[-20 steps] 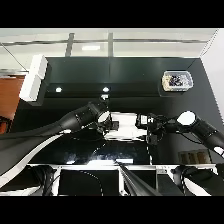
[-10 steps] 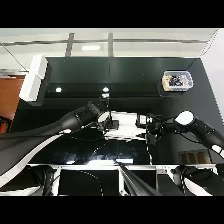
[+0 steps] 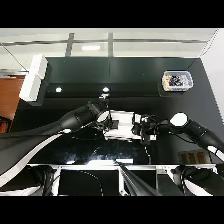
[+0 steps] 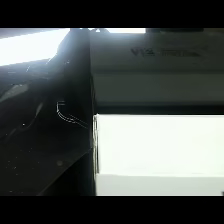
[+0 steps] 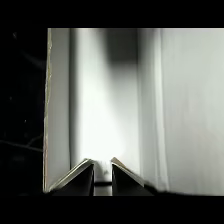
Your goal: Fold the box and place the chain.
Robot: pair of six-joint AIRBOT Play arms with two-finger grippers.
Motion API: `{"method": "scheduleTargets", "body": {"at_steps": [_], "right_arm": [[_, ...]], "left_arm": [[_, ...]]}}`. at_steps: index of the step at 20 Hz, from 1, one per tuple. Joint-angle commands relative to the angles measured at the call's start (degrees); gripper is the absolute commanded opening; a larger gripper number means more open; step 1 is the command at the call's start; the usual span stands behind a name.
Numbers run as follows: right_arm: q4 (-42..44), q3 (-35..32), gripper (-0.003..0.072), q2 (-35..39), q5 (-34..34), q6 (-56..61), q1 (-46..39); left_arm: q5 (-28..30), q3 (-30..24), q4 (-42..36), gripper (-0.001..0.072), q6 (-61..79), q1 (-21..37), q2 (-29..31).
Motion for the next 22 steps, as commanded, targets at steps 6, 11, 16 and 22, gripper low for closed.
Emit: {"method": "scheduleTargets", "body": {"at_steps": [6,11,16,22], "right_arm": [[3.69,0.00,0.0200,-2.16,-1.73,1.20,1.22],[3.78,0.00,0.0331,-2.16,-1.77,1.84,1.22],[3.21,0.00,0.0042,-2.10,-1.90,2.71,1.16],[-6.56,2.03,0.0005,4.50,12.48,37.62,-11.89]], "left_arm": [[0.24,0.02,-0.74,0.0024,-0.04,0.04,-0.02],[0.20,0.02,-0.76,0.0024,-0.04,0.04,-0.02],[0.20,0.02,-0.98,0.0024,-0.04,0.04,-0.02],[0.00,0.02,-0.90,0.0025,-0.04,0.15,-0.02]]}}
